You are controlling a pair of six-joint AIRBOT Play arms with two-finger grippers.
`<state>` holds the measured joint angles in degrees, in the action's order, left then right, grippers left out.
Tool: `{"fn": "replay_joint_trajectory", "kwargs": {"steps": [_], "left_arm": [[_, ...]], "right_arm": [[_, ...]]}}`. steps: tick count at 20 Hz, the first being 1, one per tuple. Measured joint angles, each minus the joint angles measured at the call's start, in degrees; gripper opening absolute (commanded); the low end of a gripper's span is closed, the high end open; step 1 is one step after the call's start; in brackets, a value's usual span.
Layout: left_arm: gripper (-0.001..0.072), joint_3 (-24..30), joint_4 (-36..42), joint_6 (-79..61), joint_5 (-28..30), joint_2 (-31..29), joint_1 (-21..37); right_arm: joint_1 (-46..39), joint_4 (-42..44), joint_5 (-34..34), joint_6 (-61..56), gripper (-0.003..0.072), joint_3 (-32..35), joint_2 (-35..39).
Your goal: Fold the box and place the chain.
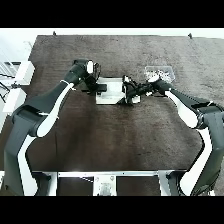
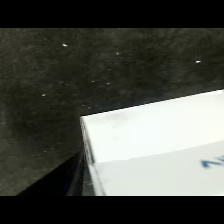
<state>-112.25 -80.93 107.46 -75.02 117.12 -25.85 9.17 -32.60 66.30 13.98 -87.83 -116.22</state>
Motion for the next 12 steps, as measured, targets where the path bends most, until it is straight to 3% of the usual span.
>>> {"fn": "replay_joint_trajectory", "kwargs": {"steps": [7,9,12], "left_arm": [[0.0275,-0.2,-3.8,1.8,-0.7,0.3,-0.8],[0.0168,-0.2,-4.0,2.2,-0.6,0.3,-0.8],[0.0168,-0.2,-3.9,2.3,-0.5,0.3,-0.9]], "right_arm": [[0.0,0.0,0.0,0.0,0.0475,0.0,0.0],[0.0,0.0,0.0,0.0,0.0474,0.0,0.0],[0.0,0.0,0.0,0.0,0.0475,0.0,0.0]]}}
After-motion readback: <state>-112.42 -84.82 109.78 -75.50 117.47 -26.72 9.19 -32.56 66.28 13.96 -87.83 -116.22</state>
